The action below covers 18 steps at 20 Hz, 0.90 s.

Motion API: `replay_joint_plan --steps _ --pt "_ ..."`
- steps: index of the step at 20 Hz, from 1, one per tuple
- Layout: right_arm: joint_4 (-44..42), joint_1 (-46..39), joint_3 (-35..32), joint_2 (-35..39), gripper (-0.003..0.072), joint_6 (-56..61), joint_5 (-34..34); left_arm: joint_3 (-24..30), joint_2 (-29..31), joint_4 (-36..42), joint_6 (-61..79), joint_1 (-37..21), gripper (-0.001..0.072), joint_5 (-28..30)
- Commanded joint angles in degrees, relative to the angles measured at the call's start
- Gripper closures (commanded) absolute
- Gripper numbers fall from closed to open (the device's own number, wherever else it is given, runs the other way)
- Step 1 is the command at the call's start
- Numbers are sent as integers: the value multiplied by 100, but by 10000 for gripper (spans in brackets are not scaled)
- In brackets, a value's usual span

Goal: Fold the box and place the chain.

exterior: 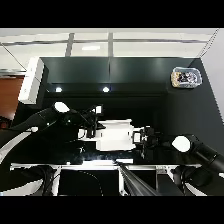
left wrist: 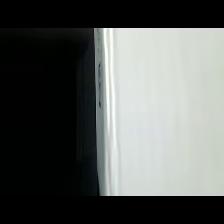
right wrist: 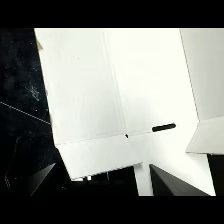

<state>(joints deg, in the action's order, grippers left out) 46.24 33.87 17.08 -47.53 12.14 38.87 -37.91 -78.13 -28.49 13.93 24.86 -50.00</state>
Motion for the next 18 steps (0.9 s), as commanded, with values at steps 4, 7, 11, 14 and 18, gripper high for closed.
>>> replay_joint_plan --steps 4,7,11,14,18 --pt "-293 20 13 -181 8 -393 -31 -2 -4 0 0 4 684 0" --pt "-444 37 146 -407 8 -597 -57 -2 -4 0 0 4 684 2" --pt "-446 87 269 -708 8 -669 -50 -2 -4 0 0 4 684 0" --pt "-555 251 267 -719 8 -693 -63 -2 -4 0 0 4 685 2" --pt "-575 573 269 -719 8 -651 -450 -2 -4 0 0 4 684 2"
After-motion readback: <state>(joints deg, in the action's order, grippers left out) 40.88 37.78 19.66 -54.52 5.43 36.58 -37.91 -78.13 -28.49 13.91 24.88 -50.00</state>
